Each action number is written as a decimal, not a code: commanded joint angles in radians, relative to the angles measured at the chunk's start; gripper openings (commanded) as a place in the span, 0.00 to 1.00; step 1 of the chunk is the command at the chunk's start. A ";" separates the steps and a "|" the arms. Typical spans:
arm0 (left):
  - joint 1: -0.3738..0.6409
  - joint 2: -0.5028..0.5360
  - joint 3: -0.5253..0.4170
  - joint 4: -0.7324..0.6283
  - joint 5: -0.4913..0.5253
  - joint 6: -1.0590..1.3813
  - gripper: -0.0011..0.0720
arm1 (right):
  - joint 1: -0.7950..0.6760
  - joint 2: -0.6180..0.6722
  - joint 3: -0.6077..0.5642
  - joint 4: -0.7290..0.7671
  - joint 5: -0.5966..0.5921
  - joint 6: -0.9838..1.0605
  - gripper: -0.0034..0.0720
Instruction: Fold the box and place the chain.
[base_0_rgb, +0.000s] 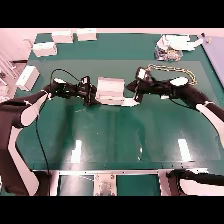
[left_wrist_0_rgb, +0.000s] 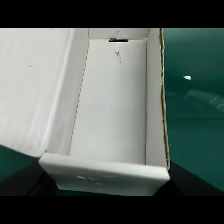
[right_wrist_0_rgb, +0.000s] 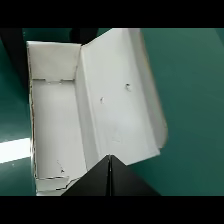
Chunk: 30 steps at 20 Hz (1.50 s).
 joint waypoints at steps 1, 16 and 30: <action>0.000 0.000 0.000 0.002 0.000 0.002 0.68 | -0.062 0.067 0.001 -0.078 -0.003 0.327 0.07; 0.000 0.000 -0.001 0.053 0.013 -0.002 0.68 | -0.164 -0.026 -0.121 -0.397 0.000 1.062 0.07; 0.000 0.000 -0.001 0.067 0.019 -0.024 0.68 | 0.038 -0.106 -0.120 -0.310 -0.104 1.062 0.07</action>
